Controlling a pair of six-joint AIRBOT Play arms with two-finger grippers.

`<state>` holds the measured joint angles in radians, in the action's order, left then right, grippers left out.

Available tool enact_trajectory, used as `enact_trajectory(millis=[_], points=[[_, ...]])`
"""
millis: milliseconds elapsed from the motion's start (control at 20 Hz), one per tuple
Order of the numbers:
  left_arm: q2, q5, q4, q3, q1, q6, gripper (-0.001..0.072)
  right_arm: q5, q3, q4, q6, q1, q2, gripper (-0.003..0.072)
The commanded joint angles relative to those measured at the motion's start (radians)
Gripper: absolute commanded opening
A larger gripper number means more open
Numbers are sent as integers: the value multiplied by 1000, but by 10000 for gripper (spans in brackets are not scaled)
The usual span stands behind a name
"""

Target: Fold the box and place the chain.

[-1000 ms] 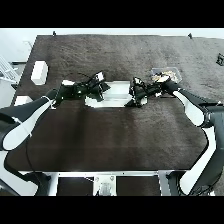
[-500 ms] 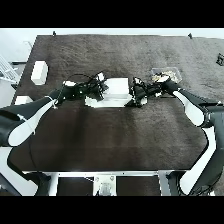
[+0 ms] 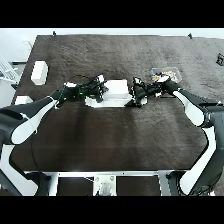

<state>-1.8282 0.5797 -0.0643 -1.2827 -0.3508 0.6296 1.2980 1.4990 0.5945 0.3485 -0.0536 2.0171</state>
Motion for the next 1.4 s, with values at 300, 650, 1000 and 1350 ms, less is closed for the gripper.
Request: enact_trajectory(millis=[300,650,1000,1350], points=[[2,24,-3,-11,0,0,19,0,0,0,0,-1,0,517],[126,175,-78,-29,51,-1,22,0,0,0,0,-1,0,518],[208,410,-533,-29,150,-385,558,0,0,0,0,-1,0,518],[148,422,-692,-29,119,-471,558,0,0,0,0,-1,0,517]])
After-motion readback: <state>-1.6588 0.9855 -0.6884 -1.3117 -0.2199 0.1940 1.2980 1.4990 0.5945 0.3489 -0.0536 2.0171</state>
